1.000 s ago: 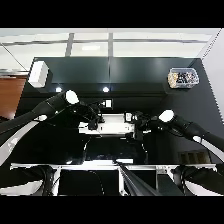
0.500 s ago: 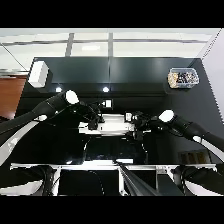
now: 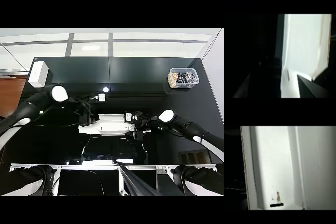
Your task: Fold the box and place the chain.
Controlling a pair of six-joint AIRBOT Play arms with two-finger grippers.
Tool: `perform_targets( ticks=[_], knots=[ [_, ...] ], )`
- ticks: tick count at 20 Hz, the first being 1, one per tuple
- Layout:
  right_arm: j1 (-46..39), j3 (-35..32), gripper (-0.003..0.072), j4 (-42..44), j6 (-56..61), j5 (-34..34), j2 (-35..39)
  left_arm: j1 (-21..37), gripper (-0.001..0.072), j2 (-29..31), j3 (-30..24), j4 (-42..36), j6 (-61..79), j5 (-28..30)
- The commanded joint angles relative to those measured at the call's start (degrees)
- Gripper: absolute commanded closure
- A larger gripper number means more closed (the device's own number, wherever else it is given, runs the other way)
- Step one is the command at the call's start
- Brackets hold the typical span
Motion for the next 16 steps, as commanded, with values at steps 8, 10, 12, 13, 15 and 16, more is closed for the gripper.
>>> perform_targets(
  ticks=[8, 10, 12, 13, 15, 16],
  knots=[
    [0.07, 0.00, 0.0217, -0.04, 0.02, 0.02, 0.00, 2.08, 0.0688, 10.38, -4.85, -16.17, -24.61, -8.22],
    [0.09, 0.00, 0.0217, -0.04, 0.00, 0.02, 0.00, 2.08, 0.0687, 8.87, -8.04, -26.03, -26.80, 5.01],
    [0.07, 0.00, 0.0217, -0.04, 0.00, 0.02, 0.00, 1.99, 0.0688, 5.70, -9.35, -32.70, -23.98, 13.27],
    [0.09, 0.00, 0.0217, -0.04, 0.02, 0.02, 0.00, 1.44, 0.0688, 4.22, -9.27, -32.15, -20.20, 17.03],
    [0.09, 0.00, 0.0217, -0.02, 0.02, -0.02, 0.00, -0.09, 0.0688, 1.49, -8.70, -28.89, -14.32, 23.21],
    [0.09, 0.00, 0.0217, -0.02, 0.02, -0.02, 0.00, -0.59, 0.0688, -0.13, -7.67, -25.70, -14.40, 22.88]
  ],
)
